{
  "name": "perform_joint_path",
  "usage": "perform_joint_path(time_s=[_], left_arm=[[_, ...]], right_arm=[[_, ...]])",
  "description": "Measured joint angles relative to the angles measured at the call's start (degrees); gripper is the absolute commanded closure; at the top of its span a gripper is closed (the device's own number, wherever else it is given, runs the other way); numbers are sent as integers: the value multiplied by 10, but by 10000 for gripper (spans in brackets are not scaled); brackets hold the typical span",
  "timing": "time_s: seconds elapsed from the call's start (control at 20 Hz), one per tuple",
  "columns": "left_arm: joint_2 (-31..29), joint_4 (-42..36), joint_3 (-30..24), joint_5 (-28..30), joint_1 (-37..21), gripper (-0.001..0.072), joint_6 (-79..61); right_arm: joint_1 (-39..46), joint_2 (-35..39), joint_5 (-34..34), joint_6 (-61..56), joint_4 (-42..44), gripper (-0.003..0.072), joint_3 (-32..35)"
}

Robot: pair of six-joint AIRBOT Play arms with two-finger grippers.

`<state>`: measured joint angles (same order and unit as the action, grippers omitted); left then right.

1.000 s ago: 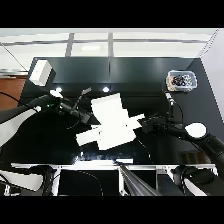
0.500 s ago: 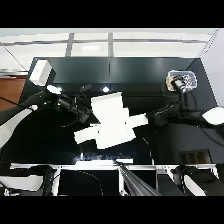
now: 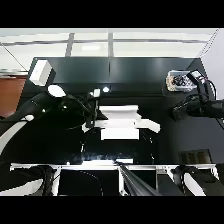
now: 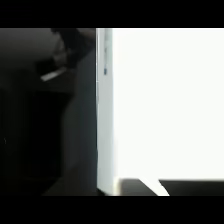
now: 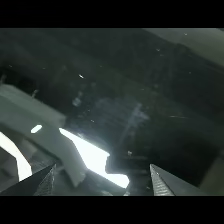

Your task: Fold the box and place the chain.

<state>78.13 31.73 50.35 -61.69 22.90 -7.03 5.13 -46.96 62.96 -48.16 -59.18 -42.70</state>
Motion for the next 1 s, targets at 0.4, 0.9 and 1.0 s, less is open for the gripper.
perform_joint_path(time_s=[0.4, 0.9, 1.0], left_arm=[[-5, -28, -81, 130, 46, 682, -100], [9, -19, -108, 207, 49, 680, -120], [10, -17, -108, 209, 49, 680, -121]], right_arm=[[-37, -1, -16, 8, -43, 15, 6], [-98, -1, -66, 2, -30, 15, 40], [-106, -2, -70, 3, -18, 15, 50]])
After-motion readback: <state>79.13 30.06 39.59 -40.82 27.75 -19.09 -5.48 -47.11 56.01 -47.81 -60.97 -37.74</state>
